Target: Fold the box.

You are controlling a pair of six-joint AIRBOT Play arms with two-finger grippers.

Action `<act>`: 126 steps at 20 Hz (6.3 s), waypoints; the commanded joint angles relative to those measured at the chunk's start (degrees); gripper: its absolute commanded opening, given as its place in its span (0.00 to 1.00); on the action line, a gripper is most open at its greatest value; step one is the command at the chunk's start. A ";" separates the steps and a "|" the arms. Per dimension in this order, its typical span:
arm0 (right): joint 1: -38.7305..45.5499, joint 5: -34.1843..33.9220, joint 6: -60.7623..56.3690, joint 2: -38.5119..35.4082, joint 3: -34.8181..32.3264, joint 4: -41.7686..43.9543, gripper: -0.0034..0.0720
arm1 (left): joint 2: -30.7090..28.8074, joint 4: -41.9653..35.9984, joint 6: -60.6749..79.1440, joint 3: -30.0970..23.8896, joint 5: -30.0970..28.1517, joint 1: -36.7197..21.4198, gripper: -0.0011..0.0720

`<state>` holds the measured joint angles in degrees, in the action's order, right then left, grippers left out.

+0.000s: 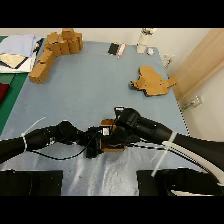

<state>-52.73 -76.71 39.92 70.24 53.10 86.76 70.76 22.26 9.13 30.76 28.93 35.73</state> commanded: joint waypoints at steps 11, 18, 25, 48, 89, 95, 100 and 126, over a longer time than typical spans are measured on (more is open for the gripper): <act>43.93 19.93 53.62 0.63 -7.02 36.46 0.05 | 0.02 0.00 -0.13 0.02 0.09 0.00 0.64; 41.68 1.46 100.56 11.02 -5.05 71.65 0.05 | 0.02 0.00 -0.13 0.02 0.13 0.02 0.64; 28.57 16.68 103.86 -7.48 -17.70 60.81 0.05 | 0.02 0.00 -0.13 0.02 0.13 0.00 0.64; 4.79 34.88 106.07 -28.48 -26.40 19.58 0.64 | 0.02 0.00 -0.13 0.02 0.09 0.00 0.64; -17.42 42.42 56.98 -33.35 -33.77 -34.07 0.20 | 0.02 0.00 -0.13 0.02 0.11 0.00 0.64; -20.65 42.53 57.05 -33.09 -33.77 -27.69 0.20 | 0.02 0.00 -0.13 0.02 0.11 0.00 0.64; -21.75 37.68 55.78 -34.69 -31.43 -27.61 0.27 | 0.02 0.00 -0.13 0.02 0.11 0.00 0.64; -7.10 76.26 -70.55 -36.83 -45.72 -50.25 0.05 | 0.02 0.00 -0.13 0.02 0.09 0.00 0.64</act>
<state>-58.92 -2.81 -27.29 31.62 7.62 38.41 70.76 22.26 8.99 30.76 29.04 35.73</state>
